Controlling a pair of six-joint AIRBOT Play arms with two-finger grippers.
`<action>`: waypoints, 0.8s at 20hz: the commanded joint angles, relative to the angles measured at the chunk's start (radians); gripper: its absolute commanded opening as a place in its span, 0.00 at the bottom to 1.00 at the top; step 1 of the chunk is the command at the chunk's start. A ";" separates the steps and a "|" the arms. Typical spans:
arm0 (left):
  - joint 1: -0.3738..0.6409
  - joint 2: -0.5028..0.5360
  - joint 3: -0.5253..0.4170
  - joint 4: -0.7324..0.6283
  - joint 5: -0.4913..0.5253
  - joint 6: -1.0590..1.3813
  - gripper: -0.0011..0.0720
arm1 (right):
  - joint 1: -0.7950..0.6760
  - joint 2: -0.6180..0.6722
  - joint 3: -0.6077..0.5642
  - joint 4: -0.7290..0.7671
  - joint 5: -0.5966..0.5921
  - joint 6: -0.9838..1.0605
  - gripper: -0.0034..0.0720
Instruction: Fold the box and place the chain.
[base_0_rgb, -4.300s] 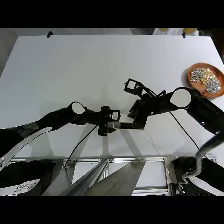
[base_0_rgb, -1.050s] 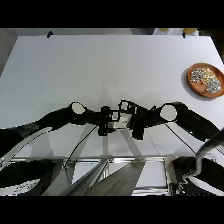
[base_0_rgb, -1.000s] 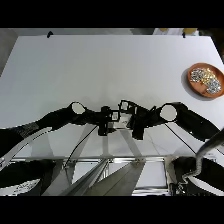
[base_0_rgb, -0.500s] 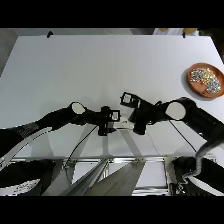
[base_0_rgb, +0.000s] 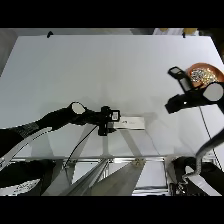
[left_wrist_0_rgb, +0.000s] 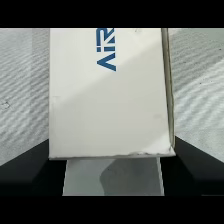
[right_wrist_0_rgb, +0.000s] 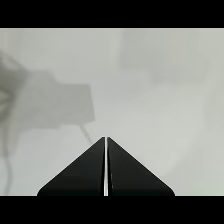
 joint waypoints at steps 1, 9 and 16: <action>0.000 0.001 0.000 0.000 0.000 0.002 0.30 | -0.189 -0.001 0.002 -0.101 0.090 0.153 0.07; 0.005 0.015 0.000 0.010 -0.007 -0.001 0.29 | -0.247 -0.001 0.002 -0.078 0.130 0.158 0.07; 0.088 0.307 0.000 0.326 -0.007 -0.428 0.29 | -0.247 0.000 0.002 -0.073 0.131 0.160 0.07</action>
